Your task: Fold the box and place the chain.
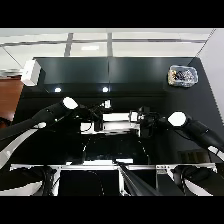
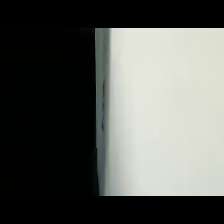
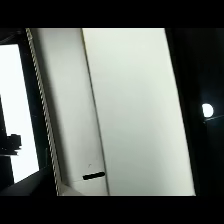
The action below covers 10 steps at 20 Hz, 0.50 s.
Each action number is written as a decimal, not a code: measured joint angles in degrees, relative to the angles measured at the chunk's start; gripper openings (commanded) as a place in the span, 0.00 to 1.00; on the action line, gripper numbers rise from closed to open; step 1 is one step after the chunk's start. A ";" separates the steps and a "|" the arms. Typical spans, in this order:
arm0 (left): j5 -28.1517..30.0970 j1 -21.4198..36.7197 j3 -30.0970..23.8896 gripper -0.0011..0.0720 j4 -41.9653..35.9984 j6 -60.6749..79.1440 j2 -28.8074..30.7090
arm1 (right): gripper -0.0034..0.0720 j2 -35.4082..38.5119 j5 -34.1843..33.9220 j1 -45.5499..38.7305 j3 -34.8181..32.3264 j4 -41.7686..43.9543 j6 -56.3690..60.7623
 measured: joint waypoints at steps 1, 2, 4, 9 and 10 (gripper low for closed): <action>0.00 -0.02 0.00 0.05 -0.02 0.00 0.00 | 0.97 -0.72 0.61 0.00 0.02 0.68 -0.94; -0.02 -0.04 -0.02 0.05 0.04 -0.02 0.00 | 0.97 -1.51 1.22 -0.04 0.02 1.51 -2.14; -0.15 -0.04 -0.02 0.05 0.02 -0.11 0.00 | 0.97 -2.91 1.86 -0.07 0.02 3.45 -4.09; 0.02 -0.07 -0.02 0.05 -0.26 -0.22 0.00 | 0.97 -5.35 3.74 -2.23 0.04 7.10 -6.58; 0.07 -0.07 -0.02 0.05 -0.42 -0.24 0.00 | 0.97 -5.75 4.26 -2.97 0.04 7.61 -7.23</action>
